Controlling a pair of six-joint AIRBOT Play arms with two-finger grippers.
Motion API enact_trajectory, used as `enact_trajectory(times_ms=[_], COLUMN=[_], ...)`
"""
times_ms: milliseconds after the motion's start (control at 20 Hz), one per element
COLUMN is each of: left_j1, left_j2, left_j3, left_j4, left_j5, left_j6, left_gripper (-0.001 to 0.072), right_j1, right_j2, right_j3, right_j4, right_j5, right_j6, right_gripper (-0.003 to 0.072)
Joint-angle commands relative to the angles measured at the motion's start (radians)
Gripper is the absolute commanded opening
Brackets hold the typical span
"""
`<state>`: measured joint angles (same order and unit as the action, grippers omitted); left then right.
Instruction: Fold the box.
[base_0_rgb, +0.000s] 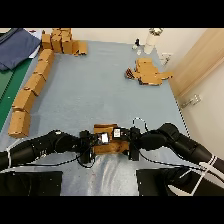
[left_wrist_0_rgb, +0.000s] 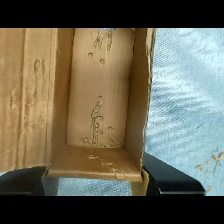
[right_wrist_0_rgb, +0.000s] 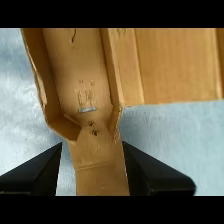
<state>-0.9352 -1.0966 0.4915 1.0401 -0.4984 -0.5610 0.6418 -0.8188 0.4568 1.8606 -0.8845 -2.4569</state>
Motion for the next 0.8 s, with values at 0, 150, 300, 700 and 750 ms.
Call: enact_trajectory(times_ms=[0, 150, 300, 700, 750], left_j1=[0.0, 0.0, 0.0, 0.0, 0.0], left_j2=[-0.001, -0.001, -0.001, -0.001, -0.001], left_j3=[0.0, 0.0, 0.0, 0.0, 0.0], left_j4=[0.0, 0.0, 0.0, 0.0, 0.0], left_j5=[0.0, 0.0, 0.0, 0.0, 0.0], left_j6=[0.0, 0.0, 0.0, 0.0, 0.0], left_gripper=[0.041, 0.0411, 0.0411, 0.0411, 0.0411], right_j1=[-0.034, -0.1, -0.142, -0.141, -0.141], right_j2=[0.025, 0.09, 0.095, 0.093, 0.092], right_j3=[-0.047, -0.089, -0.103, -0.107, -0.107], right_j4=[0.134, 0.191, 0.202, 0.286, 0.296], right_j5=[0.065, 0.065, 0.053, 0.061, 0.066], right_j6=[-0.105, -0.219, -0.249, -0.385, -0.399], right_gripper=[0.0609, 0.0609, 0.0609, 0.0411, 0.0318])
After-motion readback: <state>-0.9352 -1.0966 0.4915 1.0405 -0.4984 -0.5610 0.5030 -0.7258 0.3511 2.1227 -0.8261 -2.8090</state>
